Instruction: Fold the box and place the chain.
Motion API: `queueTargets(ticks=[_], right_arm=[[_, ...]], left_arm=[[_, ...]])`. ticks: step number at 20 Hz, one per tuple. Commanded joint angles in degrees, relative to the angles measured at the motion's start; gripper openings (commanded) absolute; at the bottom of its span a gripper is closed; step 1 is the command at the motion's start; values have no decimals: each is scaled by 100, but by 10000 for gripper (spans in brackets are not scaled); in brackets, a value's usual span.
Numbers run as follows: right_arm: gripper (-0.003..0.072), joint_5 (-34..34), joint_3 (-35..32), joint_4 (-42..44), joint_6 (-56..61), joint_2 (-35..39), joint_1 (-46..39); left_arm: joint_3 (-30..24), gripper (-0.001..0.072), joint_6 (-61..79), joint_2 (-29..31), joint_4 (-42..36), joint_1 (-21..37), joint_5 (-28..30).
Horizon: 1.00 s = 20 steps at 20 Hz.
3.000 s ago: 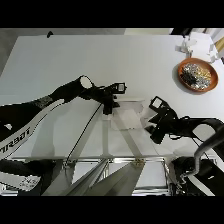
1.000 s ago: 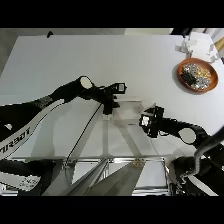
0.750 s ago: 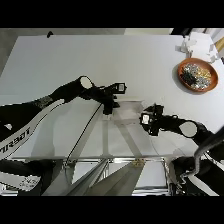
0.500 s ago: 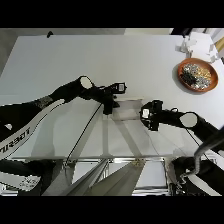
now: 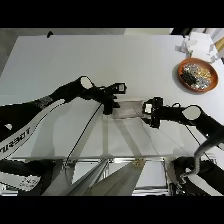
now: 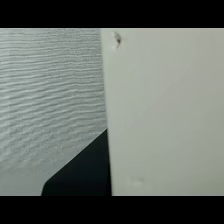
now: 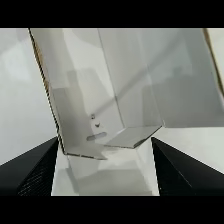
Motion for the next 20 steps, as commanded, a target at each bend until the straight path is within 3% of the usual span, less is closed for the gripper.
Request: queueTargets(ticks=[1,8,20], right_arm=[[628,514,160,81,-452,-330,-319],[628,721,544,313,-566,-741,-610],[626,839,573,789,-1309,-1191,-719]], left_arm=[[-2,11,0,4,2,0,4],[-2,11,0,4,2,0,4],[-2,11,0,4,2,0,4]])
